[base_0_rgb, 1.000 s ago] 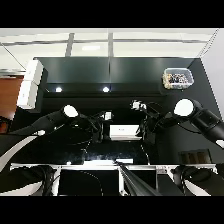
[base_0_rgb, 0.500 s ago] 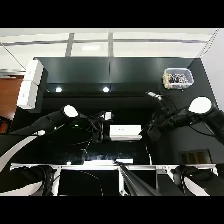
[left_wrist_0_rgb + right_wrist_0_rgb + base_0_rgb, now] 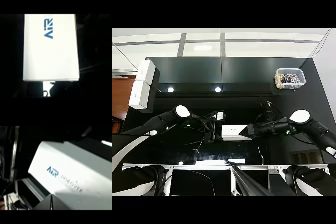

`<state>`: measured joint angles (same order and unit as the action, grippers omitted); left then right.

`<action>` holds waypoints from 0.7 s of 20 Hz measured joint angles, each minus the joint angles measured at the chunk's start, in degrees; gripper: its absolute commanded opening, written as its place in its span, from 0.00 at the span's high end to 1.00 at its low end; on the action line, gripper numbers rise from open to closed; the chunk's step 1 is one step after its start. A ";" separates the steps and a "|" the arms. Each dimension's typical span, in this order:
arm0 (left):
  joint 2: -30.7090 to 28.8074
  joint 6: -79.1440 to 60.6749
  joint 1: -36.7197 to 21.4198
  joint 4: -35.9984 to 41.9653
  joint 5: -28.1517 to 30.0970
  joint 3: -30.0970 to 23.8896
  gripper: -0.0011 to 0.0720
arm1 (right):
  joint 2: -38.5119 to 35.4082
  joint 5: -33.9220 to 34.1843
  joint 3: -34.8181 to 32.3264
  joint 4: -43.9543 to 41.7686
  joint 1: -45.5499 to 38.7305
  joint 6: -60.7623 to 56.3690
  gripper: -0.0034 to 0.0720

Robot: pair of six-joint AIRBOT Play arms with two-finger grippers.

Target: Fold the box and place the chain.

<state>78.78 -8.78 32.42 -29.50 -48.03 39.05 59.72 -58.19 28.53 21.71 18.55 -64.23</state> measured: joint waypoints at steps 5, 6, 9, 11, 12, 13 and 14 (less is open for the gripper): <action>0.00 -0.09 0.00 -0.02 0.02 0.00 0.52 | 0.92 4.17 -0.35 1.14 1.49 -3.43 0.93; 0.00 -0.11 0.00 -0.02 0.04 0.00 0.52 | 1.01 4.57 -0.42 2.34 1.90 -4.31 0.93; 0.00 -0.11 0.00 -0.04 0.04 0.00 0.52 | 1.22 5.64 -0.44 5.68 2.99 -6.36 0.93; 0.00 -0.13 0.00 -0.07 0.04 0.00 0.52 | 1.55 6.23 -0.42 7.06 3.39 -7.08 0.93; 0.00 -0.15 0.02 -0.09 0.07 0.00 0.52 | 1.68 6.49 -0.42 7.48 3.50 -7.21 0.93; 0.00 -0.13 0.02 -0.09 0.04 0.00 0.52 | 1.81 6.62 -0.42 7.91 3.63 -7.21 0.93; 0.00 -0.13 0.00 -0.09 0.04 0.00 0.52 | 1.92 6.67 -0.42 8.09 3.67 -6.84 0.93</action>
<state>78.78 -8.91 32.42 -29.58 -47.99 39.05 61.65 -51.53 28.12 29.80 22.22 -71.07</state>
